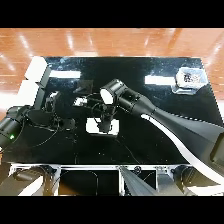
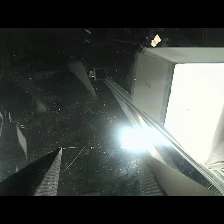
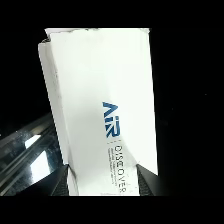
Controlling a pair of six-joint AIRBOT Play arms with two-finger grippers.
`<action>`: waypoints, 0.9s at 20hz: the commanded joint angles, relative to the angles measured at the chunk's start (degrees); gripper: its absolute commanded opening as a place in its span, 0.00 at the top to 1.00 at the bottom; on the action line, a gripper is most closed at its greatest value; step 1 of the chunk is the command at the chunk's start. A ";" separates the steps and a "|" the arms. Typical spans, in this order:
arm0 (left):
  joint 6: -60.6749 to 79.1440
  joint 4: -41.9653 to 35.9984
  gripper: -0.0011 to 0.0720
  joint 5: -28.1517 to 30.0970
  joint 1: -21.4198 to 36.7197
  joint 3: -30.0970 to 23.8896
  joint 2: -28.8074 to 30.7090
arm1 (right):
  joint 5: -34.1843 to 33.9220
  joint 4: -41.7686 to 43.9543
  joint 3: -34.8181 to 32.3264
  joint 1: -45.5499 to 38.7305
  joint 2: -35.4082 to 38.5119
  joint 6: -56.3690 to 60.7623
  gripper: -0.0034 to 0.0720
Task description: Fold the box and place the chain.
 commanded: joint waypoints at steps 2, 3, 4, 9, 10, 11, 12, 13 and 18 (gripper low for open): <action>0.02 0.00 0.21 -0.72 0.00 -0.02 0.02 | 1.31 -2.21 0.02 0.20 -0.02 0.20 0.28; 0.02 -0.02 0.21 -0.92 0.00 -0.02 0.02 | 1.29 -2.21 0.02 0.20 -0.02 0.17 0.28; 0.02 -0.04 0.21 -0.92 0.00 -0.02 0.02 | 1.27 -2.21 0.02 0.20 -0.02 0.17 0.28; 0.02 -0.02 0.21 -0.94 0.00 -0.02 0.02 | 0.57 -2.86 0.02 0.20 0.15 0.02 0.03; 0.02 -0.04 0.21 -0.96 0.00 -0.02 0.02 | 0.55 -3.48 0.02 0.20 0.24 0.02 0.06; 0.02 -0.02 0.21 -0.98 0.00 -0.02 0.02 | 0.59 -3.96 0.02 0.20 0.39 0.00 0.22; 0.02 -0.02 0.21 -1.01 0.00 -0.02 0.02 | 0.57 -4.00 0.02 0.20 0.50 -0.02 0.23; 0.02 -0.02 0.21 -1.07 0.00 -0.02 0.02 | 0.59 -4.02 0.02 0.20 0.59 0.00 0.23; 0.02 -0.04 0.21 -1.05 0.00 -0.02 0.02 | 0.52 -4.02 0.02 0.20 0.74 0.00 0.23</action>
